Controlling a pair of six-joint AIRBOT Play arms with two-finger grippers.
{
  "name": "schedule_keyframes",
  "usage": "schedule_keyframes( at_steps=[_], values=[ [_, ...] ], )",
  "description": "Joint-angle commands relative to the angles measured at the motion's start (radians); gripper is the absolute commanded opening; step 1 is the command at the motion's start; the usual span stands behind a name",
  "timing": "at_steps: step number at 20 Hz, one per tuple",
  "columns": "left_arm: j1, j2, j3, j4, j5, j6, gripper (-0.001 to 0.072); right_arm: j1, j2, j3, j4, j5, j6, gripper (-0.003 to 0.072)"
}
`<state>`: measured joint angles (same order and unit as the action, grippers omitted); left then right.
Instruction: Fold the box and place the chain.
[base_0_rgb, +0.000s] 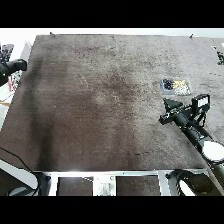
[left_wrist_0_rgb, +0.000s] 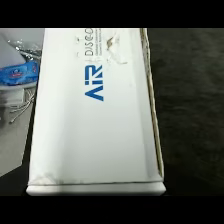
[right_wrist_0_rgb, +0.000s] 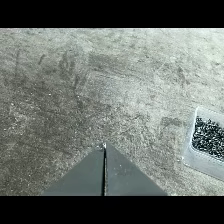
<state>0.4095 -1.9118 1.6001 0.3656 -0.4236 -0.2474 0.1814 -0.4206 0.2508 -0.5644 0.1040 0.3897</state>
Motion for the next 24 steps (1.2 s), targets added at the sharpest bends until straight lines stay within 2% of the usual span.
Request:
schedule_keyframes(
  at_steps=[1,6,13,17,18,19,20,24],
  values=[
    [0.016,-0.066,-0.005,0.026,-0.007,-0.028,0.0010,0.000,0.001,-0.001,0.000,0.000,0.000,0.0010],
    [0.016,-0.115,-0.006,0.026,-0.002,0.047,0.0010,0.000,0.001,-0.001,0.000,0.000,0.000,0.0010],
    [0.016,-0.122,-0.006,0.055,0.035,0.047,0.0010,0.000,0.001,-0.001,0.000,0.000,0.000,0.0010],
    [0.016,-0.122,-0.006,0.055,0.014,0.064,0.0017,0.000,0.001,-0.001,0.000,0.000,0.000,0.0010],
    [0.016,-0.122,-0.006,0.054,0.003,0.071,0.0294,0.000,0.001,-0.001,0.000,0.000,0.000,0.0010],
    [0.016,-0.122,-0.006,0.053,0.009,0.069,0.0617,0.000,0.001,-0.001,0.000,0.000,0.000,0.0010],
    [0.016,-0.122,-0.005,0.053,0.015,0.067,0.0676,0.000,0.001,-0.001,0.000,0.000,0.000,0.0010],
    [0.016,-0.111,-0.002,0.053,0.031,0.065,0.0675,0.000,0.001,-0.001,0.000,0.000,0.000,0.0010]
  ],
)
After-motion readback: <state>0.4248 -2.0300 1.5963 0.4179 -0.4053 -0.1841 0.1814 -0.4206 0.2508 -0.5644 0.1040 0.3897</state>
